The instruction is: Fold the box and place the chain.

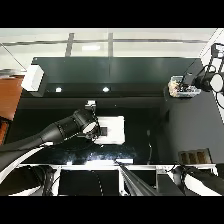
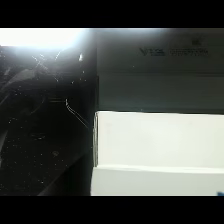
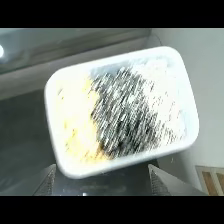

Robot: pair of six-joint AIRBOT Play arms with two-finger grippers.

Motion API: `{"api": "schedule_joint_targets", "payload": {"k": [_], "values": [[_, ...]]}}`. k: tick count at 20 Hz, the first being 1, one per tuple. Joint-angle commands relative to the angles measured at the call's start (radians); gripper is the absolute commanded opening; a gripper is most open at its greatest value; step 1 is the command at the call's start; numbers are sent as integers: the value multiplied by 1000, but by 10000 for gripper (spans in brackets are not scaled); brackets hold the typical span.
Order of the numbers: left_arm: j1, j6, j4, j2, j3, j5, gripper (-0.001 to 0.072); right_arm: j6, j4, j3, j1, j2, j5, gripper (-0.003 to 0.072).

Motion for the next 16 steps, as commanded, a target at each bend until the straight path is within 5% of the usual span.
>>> {"api": "schedule_joint_targets", "payload": {"k": [1, 5, 6, 7, 10, 14, 16], "values": [[0, 0, 1, 0, 0, -10, 25, -13, 39, 109, -72, -180, -25, 707], [0, 0, 9, 0, 0, -28, 26, -13, 116, 209, -104, -353, 35, 693], [0, 0, 9, 0, 0, -26, 25, -13, 117, 220, -105, -379, 44, 604], [0, 0, 9, 0, 0, -25, 26, -13, 119, 223, -106, -399, 40, 598], [0, 0, 8, 0, 0, -25, 26, -13, 117, 223, -106, -433, 6, 597], [0, 0, 8, 0, 0, -26, 26, -11, 115, 225, -114, -438, -78, 472], [0, 0, 8, 0, 0, -26, 25, -3, 116, 226, -129, -439, -100, 473]]}}
